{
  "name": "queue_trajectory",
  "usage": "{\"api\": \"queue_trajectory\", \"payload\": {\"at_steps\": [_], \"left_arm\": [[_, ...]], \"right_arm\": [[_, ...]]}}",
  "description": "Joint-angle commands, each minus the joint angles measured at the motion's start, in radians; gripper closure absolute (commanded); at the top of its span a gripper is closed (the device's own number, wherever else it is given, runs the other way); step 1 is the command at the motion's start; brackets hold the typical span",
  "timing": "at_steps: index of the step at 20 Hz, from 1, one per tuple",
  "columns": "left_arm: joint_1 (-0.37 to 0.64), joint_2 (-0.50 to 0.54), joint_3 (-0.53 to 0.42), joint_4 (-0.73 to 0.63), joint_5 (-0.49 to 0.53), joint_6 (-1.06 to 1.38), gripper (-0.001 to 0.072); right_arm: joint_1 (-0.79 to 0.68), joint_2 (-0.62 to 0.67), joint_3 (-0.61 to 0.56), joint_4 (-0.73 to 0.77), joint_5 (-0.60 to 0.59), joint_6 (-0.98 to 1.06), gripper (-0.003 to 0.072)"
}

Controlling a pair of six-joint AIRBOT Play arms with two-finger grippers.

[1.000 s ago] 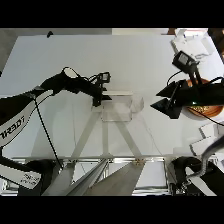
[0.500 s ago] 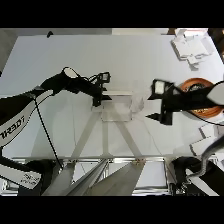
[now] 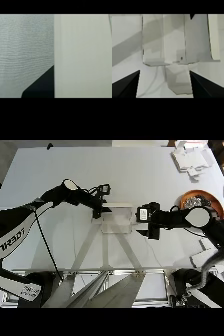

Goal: Fold the box and place the chain.

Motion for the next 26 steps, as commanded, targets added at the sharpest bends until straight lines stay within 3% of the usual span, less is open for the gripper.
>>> {"api": "queue_trajectory", "payload": {"at_steps": [1, 8, 12, 19, 26], "left_arm": [[0.000, 0.000, 0.000, 0.000, 0.000, 0.000, 0.0695], [0.000, 0.000, 0.000, 0.000, -0.003, 0.000, 0.0695], [0.000, 0.000, 0.000, 0.000, -0.003, 0.000, 0.0695], [0.000, 0.000, 0.000, 0.000, -0.003, 0.000, 0.0695], [0.000, 0.000, 0.000, 0.000, -0.003, 0.000, 0.0695]], "right_arm": [[0.005, -0.043, -0.011, 0.058, -0.087, -0.023, -0.0007], [0.005, -0.299, -0.012, 0.158, -0.162, -0.222, -0.0007], [-0.071, -0.301, -0.013, 0.338, -0.204, -0.351, -0.0007], [-0.133, -0.301, -0.069, 0.330, -0.155, -0.417, -0.0007], [-0.133, -0.302, -0.141, 0.342, -0.210, -0.483, -0.0007]]}}
